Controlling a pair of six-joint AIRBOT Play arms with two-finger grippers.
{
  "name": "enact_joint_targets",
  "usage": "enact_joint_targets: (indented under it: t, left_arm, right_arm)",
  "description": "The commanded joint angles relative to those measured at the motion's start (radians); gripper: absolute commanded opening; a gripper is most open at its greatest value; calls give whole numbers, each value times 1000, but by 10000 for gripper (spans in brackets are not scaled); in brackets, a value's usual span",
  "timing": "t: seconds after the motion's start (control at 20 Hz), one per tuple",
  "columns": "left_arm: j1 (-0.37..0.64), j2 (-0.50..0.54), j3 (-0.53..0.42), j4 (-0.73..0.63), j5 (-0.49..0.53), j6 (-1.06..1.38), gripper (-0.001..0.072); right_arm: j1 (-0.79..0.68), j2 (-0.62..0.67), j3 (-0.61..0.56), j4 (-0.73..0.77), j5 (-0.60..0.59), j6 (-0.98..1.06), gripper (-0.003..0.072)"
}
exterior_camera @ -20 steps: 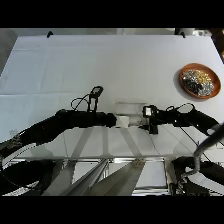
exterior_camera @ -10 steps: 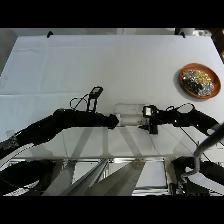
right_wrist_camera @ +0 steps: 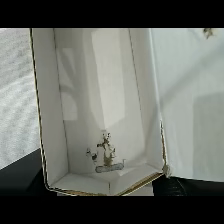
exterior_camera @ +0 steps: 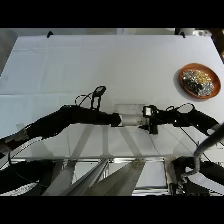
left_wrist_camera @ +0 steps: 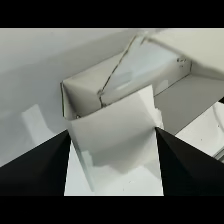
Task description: Fold the box and place the chain.
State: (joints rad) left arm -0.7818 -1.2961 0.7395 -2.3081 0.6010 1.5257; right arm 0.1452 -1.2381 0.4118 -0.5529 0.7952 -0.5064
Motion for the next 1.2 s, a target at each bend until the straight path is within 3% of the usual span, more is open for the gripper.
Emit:
enact_joint_targets:
  t: [0.0,0.4,0.5,0.7,0.9,1.15]
  left_arm:
    - [-6,-69,73,30,55,-53,551]
    - [-20,-121,170,182,146,-338,549]
    - [-25,-123,172,222,167,-397,448]
    - [-36,-183,296,347,336,-480,432]
    - [-73,-251,384,367,328,-552,432]
    - [-107,-305,404,406,373,-681,432]
  right_arm:
    - [0,1,1,0,1,0,408]
    - [0,1,1,0,1,0,408]
    - [0,1,1,0,1,0,408]
    - [0,1,1,0,1,0,408]
    - [0,1,1,0,1,0,408]
    - [0,1,1,0,1,0,408]
